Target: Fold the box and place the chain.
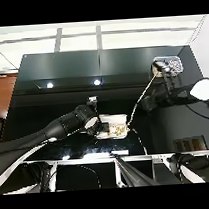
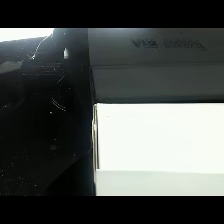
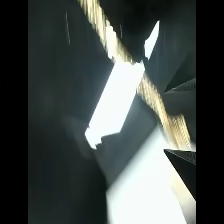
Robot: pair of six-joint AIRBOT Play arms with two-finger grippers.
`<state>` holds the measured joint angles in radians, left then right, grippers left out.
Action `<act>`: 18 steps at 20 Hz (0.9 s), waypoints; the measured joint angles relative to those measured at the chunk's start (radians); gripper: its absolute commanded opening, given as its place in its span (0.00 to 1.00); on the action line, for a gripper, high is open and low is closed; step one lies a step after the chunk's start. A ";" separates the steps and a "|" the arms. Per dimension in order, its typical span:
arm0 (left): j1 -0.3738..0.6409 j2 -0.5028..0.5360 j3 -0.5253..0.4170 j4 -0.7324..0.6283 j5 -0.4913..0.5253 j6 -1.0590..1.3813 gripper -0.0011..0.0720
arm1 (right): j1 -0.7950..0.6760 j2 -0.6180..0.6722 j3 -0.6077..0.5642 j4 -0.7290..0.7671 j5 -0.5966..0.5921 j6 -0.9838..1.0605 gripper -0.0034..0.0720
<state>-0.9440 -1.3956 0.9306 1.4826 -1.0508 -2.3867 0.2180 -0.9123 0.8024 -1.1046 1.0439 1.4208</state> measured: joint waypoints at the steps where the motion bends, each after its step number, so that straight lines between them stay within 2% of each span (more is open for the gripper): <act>1: 0.000 0.000 0.000 0.000 0.000 0.000 0.06 | -0.039 -0.012 -0.005 -0.071 -0.052 0.037 0.96; 4: 0.000 0.000 0.000 0.000 0.000 0.000 0.06 | -0.119 -0.098 -0.004 -0.213 -0.224 0.127 0.96; 7: 0.000 0.000 0.000 0.000 0.000 0.000 0.06 | -0.153 -0.273 0.071 -0.263 -0.356 0.254 0.96; 12: 0.000 0.000 0.000 -0.002 0.000 0.000 0.06 | -0.169 -0.582 0.298 -0.291 -0.369 0.456 0.94; 13: 0.000 0.000 0.000 -0.002 0.000 0.000 0.06 | -0.170 -0.629 0.338 -0.293 -0.359 0.487 0.89; 14: 0.000 0.000 0.000 -0.002 0.000 0.000 0.06 | -0.171 -0.665 0.372 -0.296 -0.356 0.515 0.70; 15: 0.000 0.000 0.000 -0.002 0.000 0.000 0.06 | -0.171 -0.692 0.395 -0.298 -0.351 0.537 0.57; 16: 0.000 0.000 0.000 -0.002 0.000 0.000 0.06 | -0.173 -0.712 0.414 -0.300 -0.344 0.554 0.25; 17: 0.000 0.000 0.000 -0.002 0.000 0.000 0.06 | -0.175 -0.725 0.428 -0.303 -0.340 0.566 0.07; 18: 0.000 0.000 0.000 -0.002 0.000 0.000 0.06 | -0.179 -0.735 0.438 -0.306 -0.323 0.578 0.07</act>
<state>-0.9440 -1.3956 0.9306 1.4803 -1.0508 -2.3867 0.0395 -1.6478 1.2407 -1.4105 0.7208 1.9987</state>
